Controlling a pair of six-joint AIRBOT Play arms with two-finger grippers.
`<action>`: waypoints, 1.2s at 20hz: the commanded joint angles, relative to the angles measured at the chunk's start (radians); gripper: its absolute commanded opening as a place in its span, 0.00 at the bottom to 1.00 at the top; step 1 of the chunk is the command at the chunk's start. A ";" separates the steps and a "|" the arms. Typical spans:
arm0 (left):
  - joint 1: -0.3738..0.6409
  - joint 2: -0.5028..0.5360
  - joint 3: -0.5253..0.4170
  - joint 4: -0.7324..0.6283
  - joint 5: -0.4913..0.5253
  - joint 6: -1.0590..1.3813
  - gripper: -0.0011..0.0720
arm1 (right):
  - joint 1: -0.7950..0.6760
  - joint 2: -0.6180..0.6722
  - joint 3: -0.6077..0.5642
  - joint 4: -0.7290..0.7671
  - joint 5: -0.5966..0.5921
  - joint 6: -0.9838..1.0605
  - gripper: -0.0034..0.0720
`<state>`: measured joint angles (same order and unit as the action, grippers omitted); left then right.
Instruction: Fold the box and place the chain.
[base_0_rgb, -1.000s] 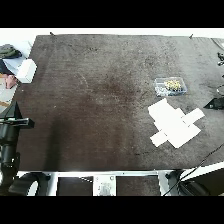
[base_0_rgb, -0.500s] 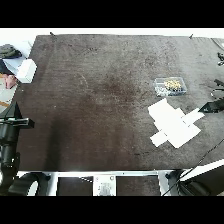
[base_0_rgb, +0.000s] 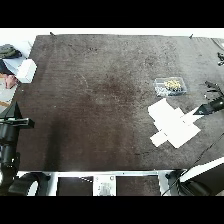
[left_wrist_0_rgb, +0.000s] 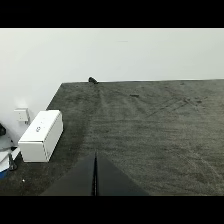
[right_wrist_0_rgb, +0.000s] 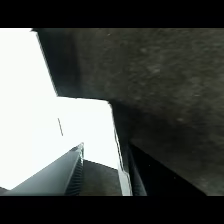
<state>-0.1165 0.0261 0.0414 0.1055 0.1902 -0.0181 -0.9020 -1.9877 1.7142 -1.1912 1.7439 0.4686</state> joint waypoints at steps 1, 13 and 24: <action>0.000 0.001 -0.001 0.000 0.000 0.000 0.03 | 0.005 -0.023 -0.001 -0.002 0.058 -0.006 0.46; 0.000 0.001 -0.001 0.000 0.000 0.000 0.03 | 0.003 -0.047 -0.033 0.109 0.066 0.016 0.03; 0.000 0.001 -0.001 0.000 0.000 0.000 0.03 | 0.212 0.257 -0.650 0.515 -0.060 -0.033 0.03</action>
<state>-0.1165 0.0261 0.0414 0.1055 0.1902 -0.0177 -0.7681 -1.8126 1.2297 -0.8440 1.7630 0.4561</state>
